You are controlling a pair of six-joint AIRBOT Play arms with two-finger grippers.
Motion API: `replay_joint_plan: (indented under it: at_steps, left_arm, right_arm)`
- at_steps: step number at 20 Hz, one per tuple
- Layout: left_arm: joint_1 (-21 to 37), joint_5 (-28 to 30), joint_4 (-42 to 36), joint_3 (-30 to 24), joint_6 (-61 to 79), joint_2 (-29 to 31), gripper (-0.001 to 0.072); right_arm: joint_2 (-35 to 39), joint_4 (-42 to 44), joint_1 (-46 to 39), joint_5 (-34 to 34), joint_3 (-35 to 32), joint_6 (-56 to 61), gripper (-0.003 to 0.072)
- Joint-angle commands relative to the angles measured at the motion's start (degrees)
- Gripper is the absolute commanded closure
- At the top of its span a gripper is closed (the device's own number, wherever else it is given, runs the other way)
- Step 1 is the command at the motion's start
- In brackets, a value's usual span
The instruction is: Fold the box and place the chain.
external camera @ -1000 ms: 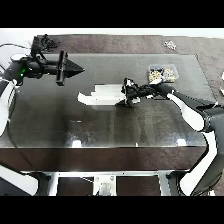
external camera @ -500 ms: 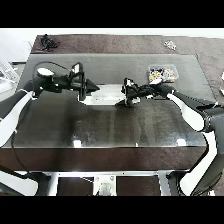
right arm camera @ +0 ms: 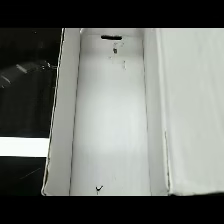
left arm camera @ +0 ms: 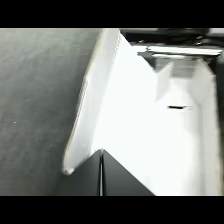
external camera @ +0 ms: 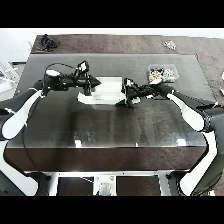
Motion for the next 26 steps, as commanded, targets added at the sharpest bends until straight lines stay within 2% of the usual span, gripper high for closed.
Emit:
replay_joint_plan:
  at_steps: [1,7,12,20,26]
  left_arm:
    - [-0.1,2.3,-0.5,4.9,-1.4,-2.8,0.069]
    - [-0.1,1.6,-0.4,5.6,-3.0,-5.9,0.069]
    - [-0.1,1.6,0.1,5.6,-4.9,-6.0,0.069]
    - [-0.1,2.1,6.0,5.4,-8.4,-6.5,0.0691]
    - [-0.5,2.3,6.1,5.4,-8.3,-6.5,0.0691]
  right_arm:
    - [0.0,0.0,0.1,0.0,0.0,0.0,0.0099]
    - [0.0,0.0,0.1,0.0,0.0,0.0,0.0098]
    - [0.0,0.0,0.1,0.0,0.0,0.0,0.0098]
    - [0.0,0.0,0.1,0.0,0.0,0.0,0.0098]
    - [0.0,0.0,0.1,0.0,0.0,0.0,0.0098]
